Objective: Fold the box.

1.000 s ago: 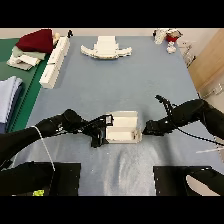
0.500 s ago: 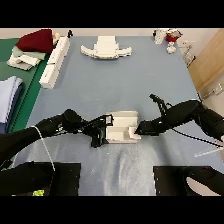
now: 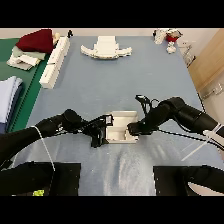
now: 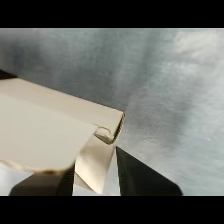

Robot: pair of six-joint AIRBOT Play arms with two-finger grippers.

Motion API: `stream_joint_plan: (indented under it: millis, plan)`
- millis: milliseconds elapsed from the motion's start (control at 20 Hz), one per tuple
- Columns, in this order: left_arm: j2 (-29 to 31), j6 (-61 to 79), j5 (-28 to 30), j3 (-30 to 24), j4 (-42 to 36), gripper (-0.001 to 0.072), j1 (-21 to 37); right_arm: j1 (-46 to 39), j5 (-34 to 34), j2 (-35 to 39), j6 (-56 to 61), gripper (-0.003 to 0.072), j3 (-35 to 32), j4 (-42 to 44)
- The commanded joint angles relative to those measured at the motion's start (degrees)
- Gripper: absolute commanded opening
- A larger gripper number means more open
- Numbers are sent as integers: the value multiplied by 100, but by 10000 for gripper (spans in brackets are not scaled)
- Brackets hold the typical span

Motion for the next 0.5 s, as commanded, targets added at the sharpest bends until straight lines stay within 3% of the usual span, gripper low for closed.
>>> stream_joint_plan:
  millis: [0,450]
  plan:
    - [0,2,2,4,-4,416,0,708,-264,-243,1523,390,378,-1217]
    - [0,0,2,4,-13,416,0,1215,-645,-1056,2505,389,778,-1749]
